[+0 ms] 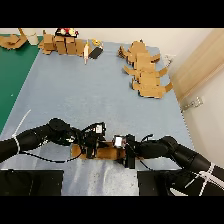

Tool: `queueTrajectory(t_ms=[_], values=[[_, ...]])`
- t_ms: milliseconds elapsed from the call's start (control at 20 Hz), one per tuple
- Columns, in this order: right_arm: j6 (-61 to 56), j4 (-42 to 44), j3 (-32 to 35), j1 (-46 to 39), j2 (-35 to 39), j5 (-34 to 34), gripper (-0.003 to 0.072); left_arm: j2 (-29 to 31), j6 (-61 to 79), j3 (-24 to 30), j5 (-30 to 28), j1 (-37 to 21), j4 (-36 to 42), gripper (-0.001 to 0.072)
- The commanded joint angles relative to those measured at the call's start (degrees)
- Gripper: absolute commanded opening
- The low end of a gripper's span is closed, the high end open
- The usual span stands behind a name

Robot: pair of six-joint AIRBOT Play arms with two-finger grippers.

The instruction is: Fold the box.

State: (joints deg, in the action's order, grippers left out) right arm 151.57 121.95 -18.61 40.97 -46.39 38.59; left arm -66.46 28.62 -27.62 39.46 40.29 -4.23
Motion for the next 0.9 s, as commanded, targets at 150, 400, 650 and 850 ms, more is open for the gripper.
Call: queueTrajectory(t_ms=[150,400,650,850], values=[[-0.17,-0.20,-0.04,-0.02,0.02,0.85,0.0708,0.02,0.02,-0.04,0.00,0.04,-0.02,0.0012],[0.00,-0.46,-0.04,-0.04,-1.64,-0.61,0.0706,0.02,0.02,-0.04,0.00,0.04,-0.02,0.0012],[0.00,-0.52,0.00,0.07,-3.96,-0.42,0.0705,0.02,0.02,-0.07,0.00,0.04,-0.02,0.0012],[-0.02,-1.90,0.00,0.04,-3.98,-0.42,0.0689,0.02,0.02,-0.04,0.00,0.04,-0.02,0.0012]])
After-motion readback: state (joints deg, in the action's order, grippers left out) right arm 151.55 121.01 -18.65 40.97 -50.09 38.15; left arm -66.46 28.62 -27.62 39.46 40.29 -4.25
